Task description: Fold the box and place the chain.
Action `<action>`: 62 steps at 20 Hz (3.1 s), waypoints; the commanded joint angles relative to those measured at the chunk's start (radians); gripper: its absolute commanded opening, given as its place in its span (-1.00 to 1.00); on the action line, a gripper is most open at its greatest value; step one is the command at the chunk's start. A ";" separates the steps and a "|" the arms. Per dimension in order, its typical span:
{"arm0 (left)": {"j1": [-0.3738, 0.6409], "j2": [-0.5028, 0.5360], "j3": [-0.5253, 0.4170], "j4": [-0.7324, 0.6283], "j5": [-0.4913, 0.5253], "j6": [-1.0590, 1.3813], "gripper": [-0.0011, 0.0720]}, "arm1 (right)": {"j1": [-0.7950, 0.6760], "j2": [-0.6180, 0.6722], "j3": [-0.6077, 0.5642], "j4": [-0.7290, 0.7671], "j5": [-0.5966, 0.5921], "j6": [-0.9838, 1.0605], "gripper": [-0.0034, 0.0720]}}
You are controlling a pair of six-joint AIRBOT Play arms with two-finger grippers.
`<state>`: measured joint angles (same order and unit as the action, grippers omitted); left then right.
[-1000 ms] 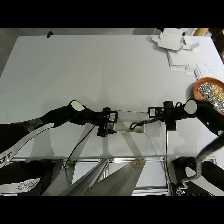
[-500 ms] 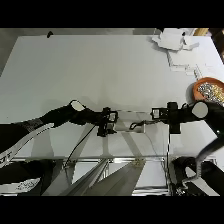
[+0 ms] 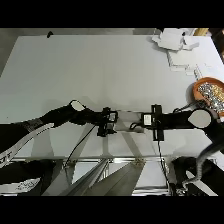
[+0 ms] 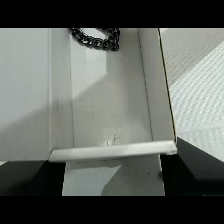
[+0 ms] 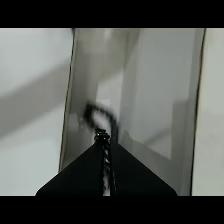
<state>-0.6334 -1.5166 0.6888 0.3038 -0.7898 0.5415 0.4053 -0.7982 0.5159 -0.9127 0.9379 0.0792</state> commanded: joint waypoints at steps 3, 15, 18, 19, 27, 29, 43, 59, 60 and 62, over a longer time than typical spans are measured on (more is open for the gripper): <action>0.000 0.000 0.000 0.000 0.000 0.000 -0.11 | 0.163 0.003 0.001 0.272 -0.254 0.003 -0.87; 0.000 0.000 0.000 0.000 0.000 0.000 -0.11 | 0.180 -0.062 0.001 0.153 -0.267 0.003 -0.68; 0.000 0.000 0.000 0.000 0.000 0.000 -0.11 | 0.180 -0.034 0.001 0.051 -0.267 0.007 -0.37; 0.000 0.000 0.000 0.000 0.000 0.000 -0.11 | 0.169 -0.012 0.001 0.011 -0.261 0.027 -0.37; 0.000 0.000 0.000 0.000 0.000 0.000 -0.11 | -0.189 0.035 0.001 -0.307 0.034 0.034 -0.39; 0.000 0.000 0.000 0.000 0.000 0.000 -0.11 | -0.272 -0.002 0.001 -0.342 0.010 -0.001 -0.39; 0.000 0.000 0.000 0.000 0.000 0.000 -0.11 | -0.335 -0.297 0.001 -0.349 -0.140 -0.117 -0.39; 0.000 0.000 0.000 0.000 0.000 0.000 -0.11 | -0.335 -0.297 -0.005 -0.348 -0.059 -0.159 -0.46; 0.000 0.000 0.000 0.000 0.000 0.000 -0.11 | -0.335 -0.296 -0.005 -0.348 -0.057 -0.159 -0.46; 0.000 0.000 0.000 0.000 0.000 0.000 -0.11 | -0.335 -0.282 -0.005 -0.348 -0.040 -0.159 -0.46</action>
<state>-0.6334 -1.5166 0.6888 0.3038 -0.7898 0.5415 0.0708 -1.0904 0.5114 -1.2602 0.8730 -0.0769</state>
